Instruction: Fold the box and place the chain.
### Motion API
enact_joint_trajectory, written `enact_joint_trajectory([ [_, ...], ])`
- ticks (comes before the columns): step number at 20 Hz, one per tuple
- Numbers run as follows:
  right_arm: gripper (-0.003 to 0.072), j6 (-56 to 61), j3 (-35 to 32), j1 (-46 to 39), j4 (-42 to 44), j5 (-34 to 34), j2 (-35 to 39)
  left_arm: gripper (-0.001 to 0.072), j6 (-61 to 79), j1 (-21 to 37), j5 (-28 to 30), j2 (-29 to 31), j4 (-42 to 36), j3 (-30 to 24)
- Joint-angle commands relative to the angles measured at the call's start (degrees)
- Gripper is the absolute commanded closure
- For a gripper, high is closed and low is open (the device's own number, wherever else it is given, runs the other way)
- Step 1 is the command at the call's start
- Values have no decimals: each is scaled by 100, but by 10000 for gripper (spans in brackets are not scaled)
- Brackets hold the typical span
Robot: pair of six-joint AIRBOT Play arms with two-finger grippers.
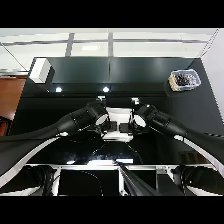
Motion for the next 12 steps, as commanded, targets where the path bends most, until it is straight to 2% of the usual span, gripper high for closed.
enact_joint_trajectory([
  [1, 491, 20, 4, 2, -2, -17, 0, 683, -7, -4, -9, -2, -15, 0],
  [2, 539, 17, 4, 2, -2, -15, 0, 683, -9, -4, -9, -2, -15, 0],
  [3, 676, 15, 4, 2, -4, -26, 0, 683, -9, -4, -9, -2, -15, 0],
  [7, 676, 17, 39, 2, -7, -103, 2, 683, -9, -4, -11, -2, -15, 0],
  [8, 641, 15, 70, 0, -13, -103, 4, 683, -7, -4, -11, -2, -15, 0],
  [9, 460, 17, 94, 0, -15, -116, 17, 683, -7, -4, -15, -2, -15, 0],
  [10, 412, -13, 129, -4, -28, -103, 33, 683, -7, -4, -15, -2, -17, 0],
  [12, 411, -101, 153, -4, -22, -90, 155, 683, -7, -4, -39, -2, -17, 0],
])
